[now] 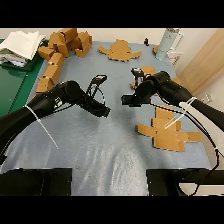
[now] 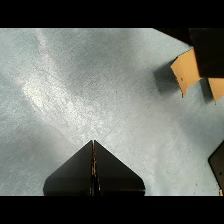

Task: Fold the box.

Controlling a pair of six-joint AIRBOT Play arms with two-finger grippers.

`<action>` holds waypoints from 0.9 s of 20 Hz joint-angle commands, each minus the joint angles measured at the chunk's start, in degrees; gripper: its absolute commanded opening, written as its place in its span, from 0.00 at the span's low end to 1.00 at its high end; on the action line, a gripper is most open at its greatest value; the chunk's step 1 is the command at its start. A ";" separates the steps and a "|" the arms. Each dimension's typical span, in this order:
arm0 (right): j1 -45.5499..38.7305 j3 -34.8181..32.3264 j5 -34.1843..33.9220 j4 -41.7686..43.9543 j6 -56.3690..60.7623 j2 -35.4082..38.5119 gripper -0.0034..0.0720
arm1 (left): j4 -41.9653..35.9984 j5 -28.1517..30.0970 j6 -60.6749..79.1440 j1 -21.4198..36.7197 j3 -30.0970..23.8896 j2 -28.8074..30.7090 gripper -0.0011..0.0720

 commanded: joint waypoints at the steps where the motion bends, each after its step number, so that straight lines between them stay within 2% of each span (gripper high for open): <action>1: 0.02 0.04 0.20 0.04 0.26 -0.04 0.07 | 0.02 0.02 0.00 0.07 0.04 -0.04 0.04; 6: 0.02 0.07 4.68 0.66 0.85 -0.04 0.07 | 0.02 0.02 0.00 0.07 0.04 -0.04 0.04; 10: -0.04 0.20 5.64 11.08 3.87 -0.04 0.06 | -1.55 2.93 0.00 0.04 0.04 -0.07 0.04; 11: -0.70 1.49 1.36 10.23 5.57 -0.04 0.06 | -1.66 4.39 0.00 0.07 0.04 -0.04 0.04; 13: -3.32 6.08 -14.53 1.55 5.86 0.52 0.06 | -1.68 5.01 -0.02 0.07 0.04 -0.11 0.04; 16: -10.25 8.70 -37.73 -27.30 5.09 3.87 0.08 | -1.75 4.68 -0.04 0.04 0.04 -0.09 0.04; 17: -13.77 7.65 -40.39 -32.68 3.06 5.20 0.17 | -2.16 4.44 -0.04 0.07 0.04 -0.11 0.04; 18: -18.34 5.79 -39.91 -33.29 1.14 6.80 0.19 | -3.41 4.46 -0.04 0.04 0.04 -0.11 0.04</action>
